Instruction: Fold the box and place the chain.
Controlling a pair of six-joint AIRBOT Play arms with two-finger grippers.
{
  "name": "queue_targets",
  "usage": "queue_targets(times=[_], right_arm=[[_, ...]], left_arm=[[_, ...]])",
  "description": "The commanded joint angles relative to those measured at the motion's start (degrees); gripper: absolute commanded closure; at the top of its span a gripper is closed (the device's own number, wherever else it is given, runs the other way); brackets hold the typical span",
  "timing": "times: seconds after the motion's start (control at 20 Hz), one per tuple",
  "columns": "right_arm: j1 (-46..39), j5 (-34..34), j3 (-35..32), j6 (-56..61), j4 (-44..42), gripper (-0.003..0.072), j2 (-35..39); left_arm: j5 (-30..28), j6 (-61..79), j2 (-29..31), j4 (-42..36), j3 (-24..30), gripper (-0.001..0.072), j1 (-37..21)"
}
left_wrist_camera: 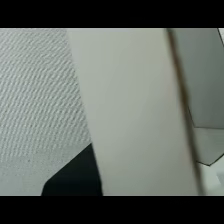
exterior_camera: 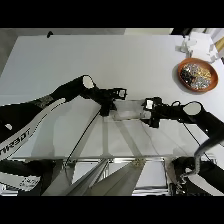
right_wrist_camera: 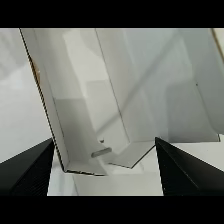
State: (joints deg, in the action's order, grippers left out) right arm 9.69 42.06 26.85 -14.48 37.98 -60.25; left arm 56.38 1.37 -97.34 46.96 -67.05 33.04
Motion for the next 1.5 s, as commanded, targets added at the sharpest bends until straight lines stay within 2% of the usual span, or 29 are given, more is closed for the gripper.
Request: queue_targets(times=[0.0, 0.25, 0.75, 1.1, 1.45], right_arm=[[-2.75, 3.63, 1.18, -3.04, -0.79, -0.0028, -2.38], [-5.20, 5.25, 1.31, -3.82, -0.35, -0.0028, -1.90], [-5.03, 4.79, 1.38, -5.31, -2.51, -0.0027, -2.12], [-5.01, 4.94, 1.42, -12.44, -8.48, -0.0027, -5.09], [-5.01, 9.27, 1.97, -16.00, -10.84, -0.0022, -11.41]], left_arm=[[0.04, 0.02, 0.00, 0.02, -0.04, 0.0695, 0.02], [0.04, 0.02, 0.00, 0.02, -0.04, 0.0695, 0.02], [0.04, 0.02, 0.00, 0.00, -0.04, 0.0695, 0.02], [0.04, 0.02, 0.00, 0.00, -0.04, 0.0695, 0.02], [0.04, 0.02, 0.00, 0.02, -0.04, 0.0695, 0.04]])
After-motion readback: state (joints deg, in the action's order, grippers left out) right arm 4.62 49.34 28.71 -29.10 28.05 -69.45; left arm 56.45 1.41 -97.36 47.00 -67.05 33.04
